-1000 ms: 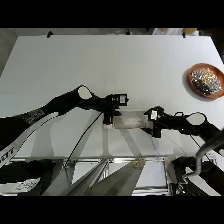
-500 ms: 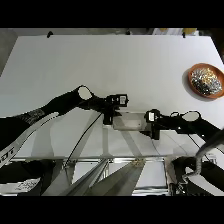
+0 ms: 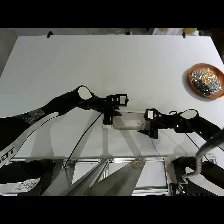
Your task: Fold the box and place the chain.
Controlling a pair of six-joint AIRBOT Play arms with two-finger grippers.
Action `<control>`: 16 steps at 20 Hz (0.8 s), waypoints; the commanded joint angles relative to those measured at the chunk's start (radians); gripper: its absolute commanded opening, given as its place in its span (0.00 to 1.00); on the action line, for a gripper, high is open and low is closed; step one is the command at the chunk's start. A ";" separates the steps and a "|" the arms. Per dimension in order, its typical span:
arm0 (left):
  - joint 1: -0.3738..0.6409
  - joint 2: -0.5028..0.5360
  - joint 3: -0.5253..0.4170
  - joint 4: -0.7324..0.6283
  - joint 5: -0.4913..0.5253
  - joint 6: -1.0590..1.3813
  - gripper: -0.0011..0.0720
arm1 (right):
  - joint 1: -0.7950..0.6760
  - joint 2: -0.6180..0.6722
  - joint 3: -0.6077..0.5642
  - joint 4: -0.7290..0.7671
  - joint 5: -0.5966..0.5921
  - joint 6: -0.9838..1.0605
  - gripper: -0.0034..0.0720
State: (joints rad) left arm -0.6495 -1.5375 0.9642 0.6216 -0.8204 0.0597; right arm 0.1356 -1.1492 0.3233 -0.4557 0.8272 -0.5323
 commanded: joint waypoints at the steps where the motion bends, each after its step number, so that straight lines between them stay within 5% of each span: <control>1: 0.000 0.000 0.000 0.000 0.001 0.000 0.03 | -0.001 -0.024 0.001 -0.001 -0.007 -0.021 0.88; 2: 0.000 0.000 0.000 0.000 0.001 0.000 0.03 | 0.000 -0.031 0.001 -0.003 -0.008 -0.033 0.84; 4: 0.000 0.000 0.000 0.000 0.001 0.000 0.03 | -0.001 -0.034 0.001 -0.003 -0.008 -0.046 0.56; 7: 0.000 0.000 0.000 0.000 0.001 0.000 0.03 | -0.001 -0.034 0.001 -0.004 -0.008 -0.046 0.41; 16: 0.000 0.000 0.000 0.000 0.001 0.000 0.03 | -0.001 -0.033 0.001 -0.010 -0.007 -0.045 0.48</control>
State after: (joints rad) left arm -0.6495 -1.5372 0.9642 0.6212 -0.8204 0.0593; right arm 0.1349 -1.1820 0.3244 -0.4622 0.8207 -0.5766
